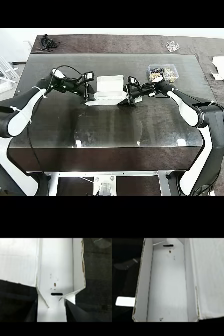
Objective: Fold the box and place the chain.
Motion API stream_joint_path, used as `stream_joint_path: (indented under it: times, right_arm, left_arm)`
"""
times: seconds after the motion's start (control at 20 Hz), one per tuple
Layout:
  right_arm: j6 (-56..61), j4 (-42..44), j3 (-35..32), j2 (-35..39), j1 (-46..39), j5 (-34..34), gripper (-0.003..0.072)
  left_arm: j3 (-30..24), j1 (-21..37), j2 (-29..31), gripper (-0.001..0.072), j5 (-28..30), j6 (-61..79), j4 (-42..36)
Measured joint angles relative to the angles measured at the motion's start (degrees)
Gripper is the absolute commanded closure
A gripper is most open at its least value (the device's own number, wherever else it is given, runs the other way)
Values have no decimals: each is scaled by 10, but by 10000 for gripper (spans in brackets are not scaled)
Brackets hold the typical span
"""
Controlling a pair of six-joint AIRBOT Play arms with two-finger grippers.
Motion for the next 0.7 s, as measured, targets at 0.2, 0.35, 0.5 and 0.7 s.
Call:
stream_joint_path:
  times: [0.2, 0.35, 0.5, 0.7]
  right_arm:
    - [0, 0, 0, 0, 0, 0, 96]
    - [0, 0, 0, 0, 0, 0, 96]
    - [0, 0, 0, 0, 0, 0, 96]
    - [0, 0, 0, 0, 0, 0, 96]
  left_arm:
    - [0, -1, 0, 279, 1, 0, -7]
    - [0, -1, 0, 279, -2, 0, -17]
    - [0, -1, 0, 280, -7, 0, -22]
    - [0, -1, 0, 453, -10, -1, -14]
